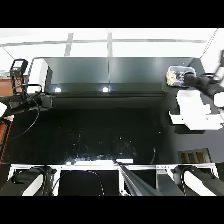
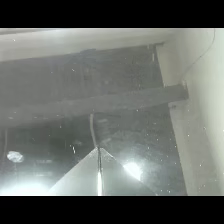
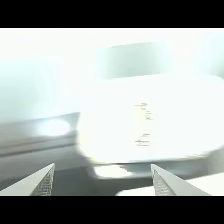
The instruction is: Fold the box and place the chain.
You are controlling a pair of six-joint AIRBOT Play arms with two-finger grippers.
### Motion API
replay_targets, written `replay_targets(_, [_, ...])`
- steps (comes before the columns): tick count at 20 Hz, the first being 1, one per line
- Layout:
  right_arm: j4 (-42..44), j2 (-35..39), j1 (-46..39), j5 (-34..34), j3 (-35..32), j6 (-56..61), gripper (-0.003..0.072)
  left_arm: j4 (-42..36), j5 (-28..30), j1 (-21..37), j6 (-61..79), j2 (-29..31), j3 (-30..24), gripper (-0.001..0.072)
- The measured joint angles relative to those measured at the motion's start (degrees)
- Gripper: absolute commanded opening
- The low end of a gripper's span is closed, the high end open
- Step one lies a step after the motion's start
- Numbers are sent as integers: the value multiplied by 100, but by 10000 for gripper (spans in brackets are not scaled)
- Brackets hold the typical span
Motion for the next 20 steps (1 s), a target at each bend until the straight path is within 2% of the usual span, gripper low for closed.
replay_targets(1, [-28, -256, -538, 81, 181, 90, 702, 0, 26, 0, 0, 2, 0, 24])
replay_targets(3, [-90, -850, -1725, 691, 726, 232, 701, 0, 87, 0, 0, 2, 0, 24])
replay_targets(7, [-149, -2068, -3539, 2623, 2140, -140, 701, -2, 201, 0, 0, 2, 0, 24])
replay_targets(10, [-4, -3062, -4304, 4229, 3285, -767, 700, 0, 249, 0, 0, 2, 0, 24])
replay_targets(13, [507, -3917, -4564, 5696, 4135, -1397, 698, 0, 271, 0, 0, 2, 0, 24])
replay_targets(15, [745, -4232, -4553, 6253, 4400, -1668, 541, 0, 299, 0, 0, 0, 0, 24])
replay_targets(16, [789, -4328, -4516, 6474, 4468, -1759, 532, 0, 313, 0, 0, 2, 0, 24])
replay_targets(18, [826, -4424, -4437, 6780, 4527, -1886, 356, 0, 332, 0, 0, 2, 0, 24])
replay_targets(20, [778, -4391, -4360, 6977, 4474, -1932, 16, 0, 337, 0, 0, 2, 0, 24])
